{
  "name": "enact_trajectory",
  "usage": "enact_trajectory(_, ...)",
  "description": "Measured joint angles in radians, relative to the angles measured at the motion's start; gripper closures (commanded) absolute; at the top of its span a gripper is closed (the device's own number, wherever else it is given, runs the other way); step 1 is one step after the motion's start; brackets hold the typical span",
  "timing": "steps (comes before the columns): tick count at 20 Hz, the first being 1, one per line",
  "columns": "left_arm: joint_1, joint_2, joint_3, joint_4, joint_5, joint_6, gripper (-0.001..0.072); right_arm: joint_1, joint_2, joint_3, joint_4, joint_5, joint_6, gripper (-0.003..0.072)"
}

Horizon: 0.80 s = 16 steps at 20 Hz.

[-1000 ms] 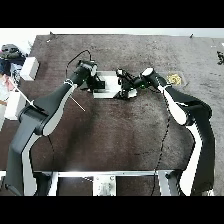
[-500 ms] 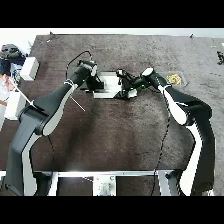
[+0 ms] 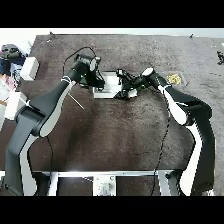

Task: Fold the box and place the chain.

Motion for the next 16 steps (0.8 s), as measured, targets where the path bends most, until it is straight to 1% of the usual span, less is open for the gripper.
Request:
enact_trajectory(3, 0.002, 0.063, 0.005, -0.005, -0.003, 0.092, -0.0004, 0.000, 0.000, 0.000, 0.000, -0.001, 0.000, 0.0216)
enact_trajectory(8, 0.031, 0.154, 0.003, -0.045, 0.063, 0.267, -0.0003, 0.000, 0.000, 0.000, 0.000, -0.005, 0.000, 0.0216)
enact_trajectory(13, 0.130, 0.181, -0.005, -0.177, 0.119, 0.445, -0.0004, 0.000, 0.000, 0.000, 0.001, -0.004, 0.000, 0.0216)
enact_trajectory(16, 0.171, 0.186, -0.016, -0.234, 0.168, 0.495, 0.0016, 0.000, 0.000, 0.000, 0.001, -0.003, 0.000, 0.0216)
